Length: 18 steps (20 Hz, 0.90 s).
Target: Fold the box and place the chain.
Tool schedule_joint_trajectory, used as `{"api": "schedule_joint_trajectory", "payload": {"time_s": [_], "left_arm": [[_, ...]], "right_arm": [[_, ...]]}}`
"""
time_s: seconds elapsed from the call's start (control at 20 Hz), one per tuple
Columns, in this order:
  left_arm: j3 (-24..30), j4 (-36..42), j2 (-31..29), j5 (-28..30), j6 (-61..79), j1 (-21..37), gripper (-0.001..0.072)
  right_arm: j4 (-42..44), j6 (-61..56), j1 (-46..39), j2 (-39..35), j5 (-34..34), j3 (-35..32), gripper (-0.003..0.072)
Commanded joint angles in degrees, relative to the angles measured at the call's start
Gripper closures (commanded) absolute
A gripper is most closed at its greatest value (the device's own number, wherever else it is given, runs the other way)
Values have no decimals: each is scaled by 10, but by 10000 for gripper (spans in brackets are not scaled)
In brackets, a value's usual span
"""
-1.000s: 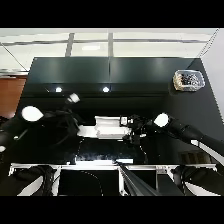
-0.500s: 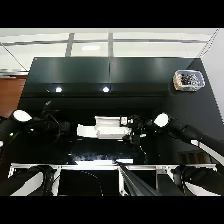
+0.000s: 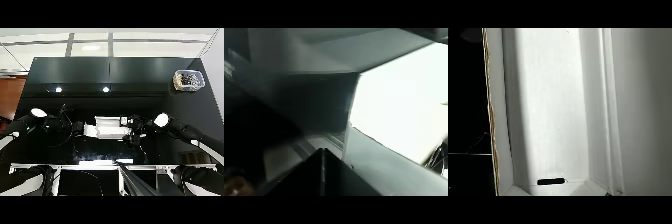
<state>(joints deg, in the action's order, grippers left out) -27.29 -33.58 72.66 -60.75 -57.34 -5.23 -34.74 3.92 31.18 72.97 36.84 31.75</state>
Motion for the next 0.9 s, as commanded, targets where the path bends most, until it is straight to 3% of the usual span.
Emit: {"api": "schedule_joint_trajectory", "payload": {"time_s": [0.0, 0.15, 0.2, 0.4, 0.55, 0.7, 0.85], "left_arm": [[-9, 2, -35, -13, 19, -3, 467], [-9, 1, -72, -13, 19, 0, 100], [-9, 2, -81, -14, 18, -2, 66], [-9, 40, -91, 1, 18, -46, 66], [-10, 42, -91, 64, 9, -104, 67], [-22, 38, -91, 113, -10, -156, 68], [-40, 0, -91, 126, -76, -183, 71]], "right_arm": [[0, 0, 0, 0, 0, 0, 275], [0, 0, 0, 0, 0, 0, 275], [0, 0, 0, 0, 0, 0, 275], [0, 0, 0, 0, 0, 0, 275], [0, 0, 0, 0, 0, 0, 275], [0, 0, 0, 0, 0, 0, 275], [0, 0, 0, 0, -1, 0, 275]]}}
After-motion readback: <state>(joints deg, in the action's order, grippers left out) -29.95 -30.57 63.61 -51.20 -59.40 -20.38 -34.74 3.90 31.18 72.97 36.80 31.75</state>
